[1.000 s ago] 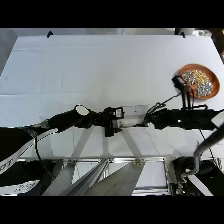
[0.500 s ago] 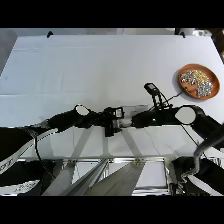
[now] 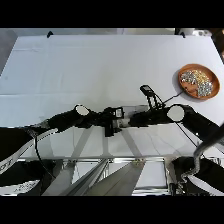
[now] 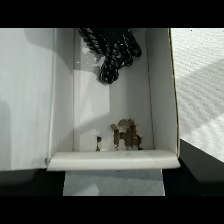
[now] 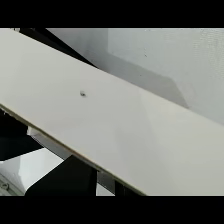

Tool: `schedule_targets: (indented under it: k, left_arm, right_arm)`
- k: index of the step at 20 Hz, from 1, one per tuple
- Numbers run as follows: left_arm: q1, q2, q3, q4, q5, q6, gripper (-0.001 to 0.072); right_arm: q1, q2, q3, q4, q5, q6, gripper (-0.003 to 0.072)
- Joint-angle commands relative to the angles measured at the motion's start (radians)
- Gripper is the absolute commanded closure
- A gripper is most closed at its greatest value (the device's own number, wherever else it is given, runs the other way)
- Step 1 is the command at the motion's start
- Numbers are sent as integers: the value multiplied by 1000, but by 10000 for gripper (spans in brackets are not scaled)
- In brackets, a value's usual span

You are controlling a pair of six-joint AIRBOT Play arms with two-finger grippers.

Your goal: Fold the box and place the chain.

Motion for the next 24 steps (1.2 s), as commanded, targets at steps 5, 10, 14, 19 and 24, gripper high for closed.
schedule_targets:
  k: [5, 10, 14, 19, 24]
  left_arm:
    - [0, 1, 1, 0, 0, 0, 573]
    - [0, 1, 1, 0, 0, 0, 573]
    - [0, 1, 1, 0, 0, 0, 573]
    - [0, 1, 1, 0, 0, 0, 573]
    - [0, 1, 1, 0, 0, 0, 573]
  right_arm:
    - [14, -4, 0, 11, -21, 5, 498]
    - [13, -1, 18, 9, 29, 4, 495]
    - [-53, 60, 67, -6, 158, 3, 495]
    - [-336, 290, 89, -150, 359, 3, 496]
    - [-620, 396, 89, -308, 286, -49, 494]
